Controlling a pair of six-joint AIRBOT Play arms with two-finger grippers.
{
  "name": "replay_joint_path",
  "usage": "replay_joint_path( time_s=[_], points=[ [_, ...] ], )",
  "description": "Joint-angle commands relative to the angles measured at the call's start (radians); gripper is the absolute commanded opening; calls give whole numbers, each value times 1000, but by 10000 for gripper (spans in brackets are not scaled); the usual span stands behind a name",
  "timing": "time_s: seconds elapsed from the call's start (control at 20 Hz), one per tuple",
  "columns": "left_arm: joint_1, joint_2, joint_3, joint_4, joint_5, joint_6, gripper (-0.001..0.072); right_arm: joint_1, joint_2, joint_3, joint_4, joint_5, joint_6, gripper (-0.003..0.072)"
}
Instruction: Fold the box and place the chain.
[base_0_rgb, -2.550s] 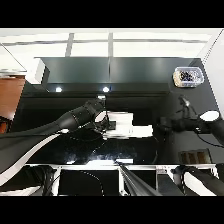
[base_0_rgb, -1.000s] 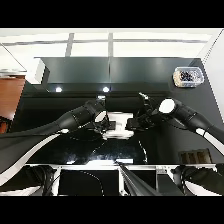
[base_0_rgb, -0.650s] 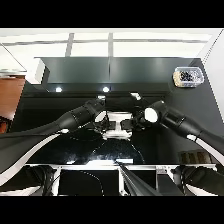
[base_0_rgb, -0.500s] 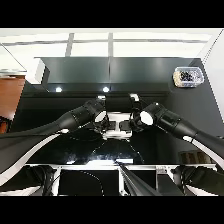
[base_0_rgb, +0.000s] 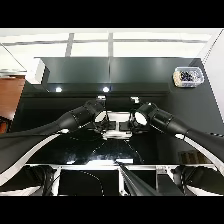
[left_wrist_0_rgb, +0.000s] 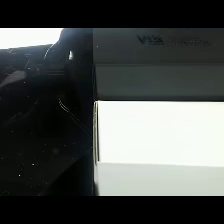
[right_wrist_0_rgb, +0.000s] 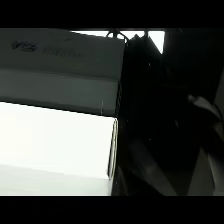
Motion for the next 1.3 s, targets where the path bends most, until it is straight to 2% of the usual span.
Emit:
replay_joint_path(
  time_s=[0.0,0.2,0.25,0.3,0.35,0.6,0.65,0.7,0.75,1.1,1.2,1.25],
  points=[
    [0,0,1,2,-1,0,28,1,-8,5,-3,3,32,228],
    [0,0,1,1,-1,0,28,-2,-29,9,-2,4,37,227],
    [0,0,1,2,-2,0,28,-1,-32,9,-2,3,36,136],
    [0,0,1,1,-2,0,27,0,-32,9,-2,-6,37,129],
    [0,0,1,1,-2,0,28,0,-32,10,-3,-14,36,59],
    [0,0,1,1,-2,0,28,0,-31,10,-3,-14,35,66],
    [0,0,1,1,-2,0,28,0,-31,10,-3,-12,35,135],
    [0,0,1,1,-2,0,28,0,-31,10,-3,-10,35,262],
    [0,0,1,1,-2,0,27,0,-28,10,-3,-6,35,269],
    [0,0,1,1,-2,0,28,-1,-19,10,-8,7,33,263],
    [0,0,1,1,-2,0,27,0,-19,9,-21,4,33,131],
    [1,0,1,1,-2,0,28,1,-19,9,-21,-3,33,131]
  ],
)
